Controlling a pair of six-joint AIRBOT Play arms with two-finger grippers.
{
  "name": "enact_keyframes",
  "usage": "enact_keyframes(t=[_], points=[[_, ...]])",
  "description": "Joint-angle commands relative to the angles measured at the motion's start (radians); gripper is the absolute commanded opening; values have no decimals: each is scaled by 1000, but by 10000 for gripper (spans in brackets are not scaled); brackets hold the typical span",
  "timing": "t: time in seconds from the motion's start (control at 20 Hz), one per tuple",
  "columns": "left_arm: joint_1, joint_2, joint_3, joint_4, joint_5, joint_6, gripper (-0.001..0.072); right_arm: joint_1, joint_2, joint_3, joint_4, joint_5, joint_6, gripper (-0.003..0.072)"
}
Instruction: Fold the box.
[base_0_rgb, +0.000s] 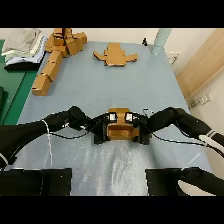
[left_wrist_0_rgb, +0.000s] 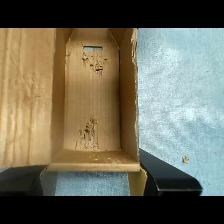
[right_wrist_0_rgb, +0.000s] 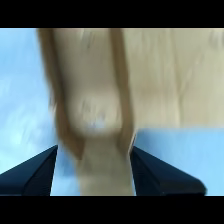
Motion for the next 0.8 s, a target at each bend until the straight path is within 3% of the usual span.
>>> enact_keyframes(t=[0.0, 0.15, 0.25, 0.35, 0.5, 0.75], points=[[0, 0, 0, 0, 1, 0, 479, -1, 126, 1, -100, -130, 142, 720], [0, 0, 0, 0, 2, 0, 479, 0, 218, 1, -43, -292, 185, 719], [1, 0, 0, 0, 2, 0, 478, 0, 257, -2, 87, -423, 378, 720], [0, 0, 0, 0, 2, 0, 479, 2, 277, -16, 245, -467, 571, 720], [0, 0, 0, 0, 2, 0, 479, 27, 280, -32, 305, -412, 848, 719], [0, 0, 0, 0, 2, 0, 479, 78, 280, -37, 304, -109, 1102, 706]])
